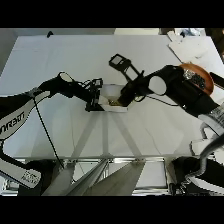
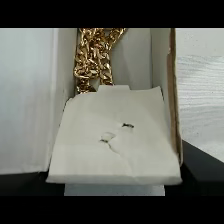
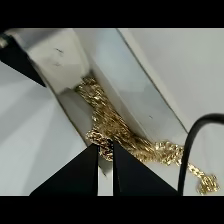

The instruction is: Fold the box and place the chain.

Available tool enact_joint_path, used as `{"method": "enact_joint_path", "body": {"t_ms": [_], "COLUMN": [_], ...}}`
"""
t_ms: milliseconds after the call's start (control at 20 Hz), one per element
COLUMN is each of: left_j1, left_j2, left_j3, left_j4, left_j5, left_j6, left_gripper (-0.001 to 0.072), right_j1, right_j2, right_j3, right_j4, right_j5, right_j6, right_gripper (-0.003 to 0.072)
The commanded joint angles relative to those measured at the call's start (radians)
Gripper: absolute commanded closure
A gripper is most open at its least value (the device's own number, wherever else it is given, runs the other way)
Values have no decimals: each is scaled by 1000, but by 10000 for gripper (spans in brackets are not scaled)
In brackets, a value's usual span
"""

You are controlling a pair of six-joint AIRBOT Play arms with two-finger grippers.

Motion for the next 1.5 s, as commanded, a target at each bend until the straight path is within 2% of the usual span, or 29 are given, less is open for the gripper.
{"method": "enact_joint_path", "body": {"t_ms": [0, 250, 450, 550, 600, 650, 700, 900, 1100, 1200, 1350, 1450], "left_j1": [0, 0, 0, 0, 0, 0, 0, 0, 0, 0, 0, 0], "left_j2": [0, 0, 0, 0, 0, 0, 0, 0, 0, 0, 0, 0], "left_j3": [0, 0, 0, 0, 0, 0, 0, 0, 0, 0, 0, 0], "left_j4": [0, 0, 0, 0, 0, 0, 0, 0, 0, 0, 0, 0], "left_j5": [0, 0, 0, 0, 0, 0, 0, 0, 0, 0, 0, 0], "left_j6": [0, 0, 0, 0, 0, 0, 0, 0, 0, 0, 0, 0], "left_gripper": [499, 499, 499, 499, 499, 499, 499, 499, 499, 499, 499, 499], "right_j1": [65, 103, 102, 99, 100, 99, 99, 48, -83, -160, -262, -308], "right_j2": [-23, -131, -188, -189, -185, -177, -167, -81, 61, 106, 79, 19], "right_j3": [1, 1, 1, 1, 1, 1, 1, 0, 0, 0, -2, -2], "right_j4": [26, 73, 29, 23, 13, 1, -27, -127, -124, -110, -42, 40], "right_j5": [-118, -242, -335, -336, -322, -303, -279, -154, -64, -18, 84, 102], "right_j6": [29, 34, 137, 154, 153, 153, 153, 142, -29, -179, -426, -530], "right_gripper": [678, 678, 674, 667, 572, 408, 349, 350, 350, 348, 346, 344]}}
